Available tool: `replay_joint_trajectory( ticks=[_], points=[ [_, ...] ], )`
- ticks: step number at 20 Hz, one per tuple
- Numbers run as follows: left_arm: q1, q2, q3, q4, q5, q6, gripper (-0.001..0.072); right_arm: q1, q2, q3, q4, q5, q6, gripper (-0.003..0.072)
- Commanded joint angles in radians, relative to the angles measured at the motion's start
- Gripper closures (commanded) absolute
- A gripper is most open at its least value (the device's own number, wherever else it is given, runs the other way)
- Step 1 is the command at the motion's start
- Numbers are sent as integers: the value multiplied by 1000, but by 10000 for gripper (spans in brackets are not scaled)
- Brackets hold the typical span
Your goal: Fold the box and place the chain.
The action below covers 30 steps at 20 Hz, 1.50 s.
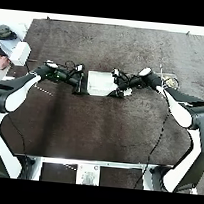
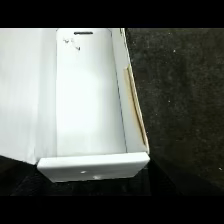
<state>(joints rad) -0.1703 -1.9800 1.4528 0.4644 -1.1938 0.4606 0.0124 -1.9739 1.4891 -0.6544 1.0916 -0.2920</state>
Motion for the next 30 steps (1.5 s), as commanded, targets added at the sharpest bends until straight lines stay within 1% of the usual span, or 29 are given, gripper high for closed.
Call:
replay_joint_trajectory(
  ticks=[1,2,5,10,15,25,30],
  points=[
    [-6,0,9,9,69,-21,-5,0,0,0,0,0,0,378],
    [-6,0,9,34,105,-18,3,0,0,0,0,0,0,377],
    [-6,0,9,34,84,20,13,0,0,0,0,0,0,378],
    [-25,-1,12,22,84,37,12,0,0,0,0,0,0,378],
    [-32,-31,45,13,72,38,11,0,0,0,0,0,0,377],
    [-35,-57,45,-32,90,46,12,0,0,0,0,0,0,377],
    [-34,-61,45,-47,82,69,12,0,0,0,0,0,0,378]
  ],
)
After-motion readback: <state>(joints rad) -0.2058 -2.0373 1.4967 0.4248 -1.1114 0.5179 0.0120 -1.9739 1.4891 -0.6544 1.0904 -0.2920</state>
